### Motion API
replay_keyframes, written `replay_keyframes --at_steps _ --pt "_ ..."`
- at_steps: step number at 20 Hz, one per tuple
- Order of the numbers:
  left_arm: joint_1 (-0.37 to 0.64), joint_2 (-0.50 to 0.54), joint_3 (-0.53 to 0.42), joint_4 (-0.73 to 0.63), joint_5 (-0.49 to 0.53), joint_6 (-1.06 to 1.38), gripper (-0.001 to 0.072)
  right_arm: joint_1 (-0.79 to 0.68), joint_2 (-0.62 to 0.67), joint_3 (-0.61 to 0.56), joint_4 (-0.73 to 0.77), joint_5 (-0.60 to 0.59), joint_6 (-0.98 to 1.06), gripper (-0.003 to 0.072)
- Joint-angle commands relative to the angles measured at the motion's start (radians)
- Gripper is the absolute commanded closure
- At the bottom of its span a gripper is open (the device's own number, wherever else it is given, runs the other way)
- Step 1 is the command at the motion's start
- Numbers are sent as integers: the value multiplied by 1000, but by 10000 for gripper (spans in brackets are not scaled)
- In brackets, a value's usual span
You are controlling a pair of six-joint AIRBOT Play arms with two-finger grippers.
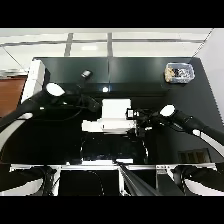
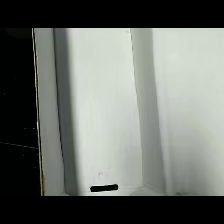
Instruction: Fold the box and place the chain.
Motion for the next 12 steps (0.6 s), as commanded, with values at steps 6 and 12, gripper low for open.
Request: replay_keyframes --at_steps 6,12 --pt "67 287 -201 6 -123 431 680 0 0 1 1 0 2 551" --pt "5 245 -244 125 -17 956 4 0 0 1 2 0 2 551"
